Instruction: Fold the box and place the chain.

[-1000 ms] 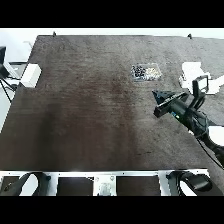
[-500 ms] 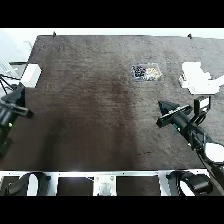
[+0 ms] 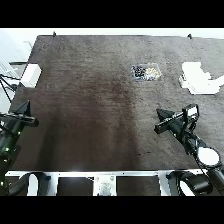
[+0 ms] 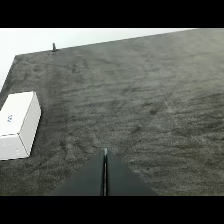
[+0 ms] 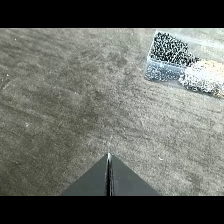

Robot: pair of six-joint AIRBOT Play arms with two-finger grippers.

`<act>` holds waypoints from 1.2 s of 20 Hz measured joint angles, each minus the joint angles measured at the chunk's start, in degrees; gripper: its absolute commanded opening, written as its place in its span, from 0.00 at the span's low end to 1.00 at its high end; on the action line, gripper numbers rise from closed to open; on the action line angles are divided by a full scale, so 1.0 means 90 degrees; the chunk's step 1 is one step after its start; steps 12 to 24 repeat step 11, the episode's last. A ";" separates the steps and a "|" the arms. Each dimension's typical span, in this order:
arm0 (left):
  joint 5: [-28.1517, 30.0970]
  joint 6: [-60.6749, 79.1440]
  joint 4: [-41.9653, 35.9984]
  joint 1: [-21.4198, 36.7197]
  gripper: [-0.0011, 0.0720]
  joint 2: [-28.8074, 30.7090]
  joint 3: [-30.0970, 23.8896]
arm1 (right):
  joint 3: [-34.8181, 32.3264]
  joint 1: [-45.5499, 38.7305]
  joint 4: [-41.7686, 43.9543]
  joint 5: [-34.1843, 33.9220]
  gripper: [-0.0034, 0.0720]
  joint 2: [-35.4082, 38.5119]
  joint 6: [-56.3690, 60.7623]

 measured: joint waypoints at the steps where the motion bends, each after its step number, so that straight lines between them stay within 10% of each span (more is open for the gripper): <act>1: 0.0022 0.0000 0.0000 0.0002 0.04 0.0002 -0.0010 | -0.0010 0.0000 -0.0015 0.0002 0.06 0.0000 0.0000; 24: 0.0039 0.0000 -0.0002 0.0000 0.04 0.0002 -0.0029 | -0.0024 0.0000 -0.0039 -0.0002 0.06 0.0000 -0.0002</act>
